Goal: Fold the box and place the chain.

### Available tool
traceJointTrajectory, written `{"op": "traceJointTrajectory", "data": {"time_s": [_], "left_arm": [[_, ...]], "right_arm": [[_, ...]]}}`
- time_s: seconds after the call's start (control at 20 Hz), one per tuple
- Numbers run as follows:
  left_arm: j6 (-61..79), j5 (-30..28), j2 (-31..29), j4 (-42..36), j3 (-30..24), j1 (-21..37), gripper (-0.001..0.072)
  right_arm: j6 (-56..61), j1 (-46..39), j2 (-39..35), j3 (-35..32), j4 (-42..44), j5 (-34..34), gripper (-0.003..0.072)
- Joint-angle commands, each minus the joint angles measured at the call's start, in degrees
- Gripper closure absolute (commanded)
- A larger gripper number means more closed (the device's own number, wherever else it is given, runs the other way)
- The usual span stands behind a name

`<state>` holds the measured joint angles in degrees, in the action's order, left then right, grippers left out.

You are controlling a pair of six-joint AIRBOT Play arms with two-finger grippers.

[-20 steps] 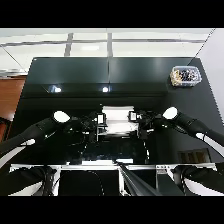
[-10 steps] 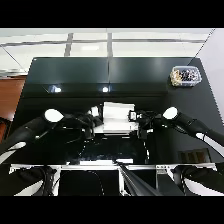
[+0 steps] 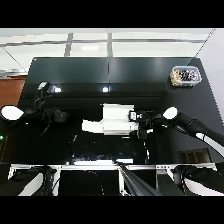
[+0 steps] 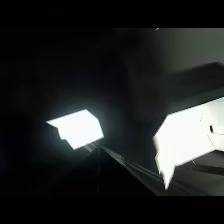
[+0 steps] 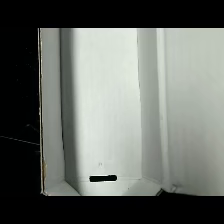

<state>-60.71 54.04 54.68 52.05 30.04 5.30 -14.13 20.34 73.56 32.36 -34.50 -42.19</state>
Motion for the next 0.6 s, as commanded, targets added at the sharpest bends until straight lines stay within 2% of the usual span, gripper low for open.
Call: {"op": "traceJointTrajectory", "data": {"time_s": [0.0, 0.1, 0.2, 0.35, 0.45, 0.55], "left_arm": [[-5.2, 14.8, 7.5, -9.9, -3.1, 9.6, 0.0681], [-1.2, 16.1, 13.8, -17.7, -4.5, 9.5, 0.0683], [1.8, 15.4, 19.0, -23.4, -4.2, 6.8, 0.0684], [2.2, 9.9, 23.4, -24.4, -2.2, 0.2, 0.0684], [2.2, 6.1, 24.5, -24.4, -0.7, -4.8, 0.0684], [2.2, 4.7, 25.1, -24.9, 0.8, -8.6, 0.0683]], "right_arm": [[0.0, 0.0, 0.0, 0.0, 0.0, 0.0, 0.061], [0.0, 0.0, 0.0, 0.0, 0.0, 0.0, 0.061], [0.0, 0.0, 0.0, 0.0, 0.0, 0.0, 0.061], [0.0, 0.0, 0.0, 0.0, 0.0, 0.0, 0.061], [0.0, 0.0, 0.0, 0.0, 0.0, 0.0, 0.061], [0.0, 0.0, 0.0, 0.0, 0.0, 0.0, 0.061]]}}
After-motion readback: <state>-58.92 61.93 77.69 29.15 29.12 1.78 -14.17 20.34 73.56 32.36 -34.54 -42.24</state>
